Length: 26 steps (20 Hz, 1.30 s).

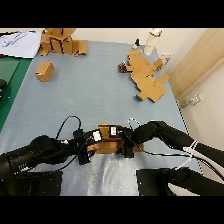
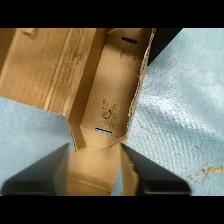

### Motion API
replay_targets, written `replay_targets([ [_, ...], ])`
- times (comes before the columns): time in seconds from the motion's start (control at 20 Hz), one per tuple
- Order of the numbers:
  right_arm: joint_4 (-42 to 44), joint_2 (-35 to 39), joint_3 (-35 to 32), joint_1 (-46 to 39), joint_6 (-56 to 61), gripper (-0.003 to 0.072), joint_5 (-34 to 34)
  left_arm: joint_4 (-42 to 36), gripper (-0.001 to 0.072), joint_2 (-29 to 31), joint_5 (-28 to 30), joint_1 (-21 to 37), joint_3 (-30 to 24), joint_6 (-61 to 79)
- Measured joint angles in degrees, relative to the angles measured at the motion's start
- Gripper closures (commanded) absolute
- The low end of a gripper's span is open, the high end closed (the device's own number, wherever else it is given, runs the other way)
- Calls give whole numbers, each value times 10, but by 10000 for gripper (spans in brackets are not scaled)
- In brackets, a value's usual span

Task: Fold the box.

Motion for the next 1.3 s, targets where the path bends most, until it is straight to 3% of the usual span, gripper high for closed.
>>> replay_targets([
  [0.4, 0, 0, 0, 0, 0, 347, 0, -5, 366, -24, -24, 0, 2, 45],
  [0.5, 0, 0, 0, 0, 0, 347, 0, -5, 653, -30, -38, -1, 3, 47],
  [0.9, 0, 0, 0, 0, 0, 347, 0, -5, 657, -38, -55, -13, 3, 50],
  [1.3, 0, 0, 0, 0, 0, 347, 0, -9, 654, -47, -107, -15, 3, 49],
])
